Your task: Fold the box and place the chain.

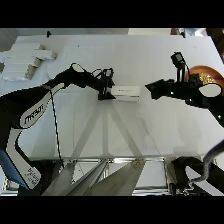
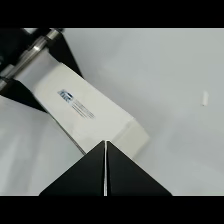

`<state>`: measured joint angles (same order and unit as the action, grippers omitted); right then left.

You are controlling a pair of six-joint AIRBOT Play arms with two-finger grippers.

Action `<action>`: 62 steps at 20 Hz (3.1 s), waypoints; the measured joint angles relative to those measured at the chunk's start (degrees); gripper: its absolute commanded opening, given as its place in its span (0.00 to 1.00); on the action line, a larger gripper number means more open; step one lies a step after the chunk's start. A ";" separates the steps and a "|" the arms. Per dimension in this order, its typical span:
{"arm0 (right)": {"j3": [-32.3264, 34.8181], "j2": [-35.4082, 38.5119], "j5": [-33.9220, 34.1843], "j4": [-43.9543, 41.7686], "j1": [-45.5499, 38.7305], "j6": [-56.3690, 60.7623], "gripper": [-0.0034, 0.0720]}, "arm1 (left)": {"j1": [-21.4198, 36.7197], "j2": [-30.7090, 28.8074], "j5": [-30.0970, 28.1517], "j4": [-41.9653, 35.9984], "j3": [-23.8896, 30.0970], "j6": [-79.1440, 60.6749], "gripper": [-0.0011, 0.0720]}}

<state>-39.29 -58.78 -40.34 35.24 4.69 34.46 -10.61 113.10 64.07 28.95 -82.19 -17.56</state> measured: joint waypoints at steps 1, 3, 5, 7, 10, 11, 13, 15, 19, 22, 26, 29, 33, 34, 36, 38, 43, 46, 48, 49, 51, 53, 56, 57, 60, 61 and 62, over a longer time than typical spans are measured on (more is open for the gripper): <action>-0.11 0.35 0.02 3.37 0.02 2.29 0.06 | -0.02 0.00 0.00 0.00 -0.02 0.00 0.56; -0.24 0.79 -0.37 7.72 0.02 5.33 0.06 | -0.02 0.00 0.00 0.02 0.00 0.00 0.56; -0.33 1.01 -1.25 10.62 0.02 7.17 0.06 | -0.02 0.00 0.00 0.02 0.00 0.00 0.56; -0.42 1.14 -0.66 13.79 0.02 9.57 0.06 | 0.00 0.00 0.00 0.02 0.00 0.00 0.56; -0.96 1.20 3.06 23.63 0.02 18.86 0.06 | 0.00 0.00 0.00 0.02 0.00 0.00 0.56; -1.44 1.22 3.67 28.00 0.02 22.77 0.06 | -0.02 0.00 0.02 0.02 0.00 0.00 0.56; -2.64 1.25 4.00 37.40 0.02 31.45 0.06 | -0.02 0.00 0.00 0.04 -0.02 -0.02 0.56; -3.56 1.25 3.52 45.18 0.02 38.91 0.06 | 0.00 0.00 0.00 0.04 0.00 -0.02 0.56; -4.28 1.25 2.36 52.61 0.02 46.14 0.06 | 0.00 0.00 0.00 0.04 -0.02 -0.02 0.56; -4.46 1.25 2.34 54.42 0.02 48.15 0.06 | 0.00 0.00 0.02 0.04 0.00 0.00 0.56; -4.55 1.25 2.40 55.45 0.02 49.18 0.06 | 0.00 0.00 0.02 0.04 -0.02 0.00 0.56; -4.55 1.25 2.40 55.71 0.02 49.44 0.06 | -0.02 0.00 0.02 0.04 0.00 0.00 0.56; -4.55 1.25 2.43 55.87 0.02 49.57 0.06 | 0.11 -0.37 0.20 0.70 0.00 0.76 0.56; -4.55 1.25 2.45 55.89 0.02 49.57 0.06 | 0.20 -0.76 0.26 1.07 0.00 1.07 0.56; -4.55 1.25 2.45 55.91 0.02 49.59 0.06 | 0.24 -2.14 0.70 0.79 0.00 1.79 0.56; -4.57 1.25 2.45 55.93 0.02 49.59 0.06 | 0.28 -4.07 0.90 0.85 0.02 3.52 0.56; -4.55 1.25 2.45 55.95 0.02 49.64 0.06 | 0.28 -11.39 1.16 3.91 0.02 14.84 0.56; -4.55 1.25 2.45 55.95 0.02 49.64 0.06 | 0.28 -17.42 1.42 9.35 0.02 24.94 0.56; -4.55 1.25 2.45 55.93 0.02 49.66 0.06 | 0.28 -21.62 1.86 14.08 0.02 31.23 0.56; -4.55 1.25 2.45 55.95 0.02 49.66 0.06 | 0.31 -23.71 2.05 16.79 0.02 33.94 0.56; -4.55 1.25 2.45 55.95 0.02 49.66 0.06 | 0.52 -27.36 2.51 22.03 0.02 37.75 0.56; -4.55 1.25 2.43 55.95 0.02 49.66 0.06 | 1.64 -30.18 2.25 25.90 0.02 41.09 0.56; -4.55 1.25 2.45 55.93 0.02 49.66 0.06 | 5.03 -32.89 0.83 29.16 0.02 45.79 0.56; -4.55 1.25 2.45 55.95 0.02 49.66 0.06 | 6.64 -33.44 0.11 30.21 0.02 47.74 0.56; -4.55 1.25 2.45 55.93 0.02 49.66 0.06 | 11.78 -34.29 -1.49 32.22 0.02 52.54 0.56; -4.55 1.25 2.43 55.93 0.02 49.66 0.06 | 13.70 -34.45 -2.27 32.54 0.02 54.14 0.56; -4.55 1.25 2.43 55.95 0.02 49.66 0.06 | 15.58 -34.51 -3.26 32.94 0.02 55.67 0.56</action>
<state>-43.83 -57.54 -37.91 91.20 4.71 84.12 4.97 78.59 60.82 61.89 -82.17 38.11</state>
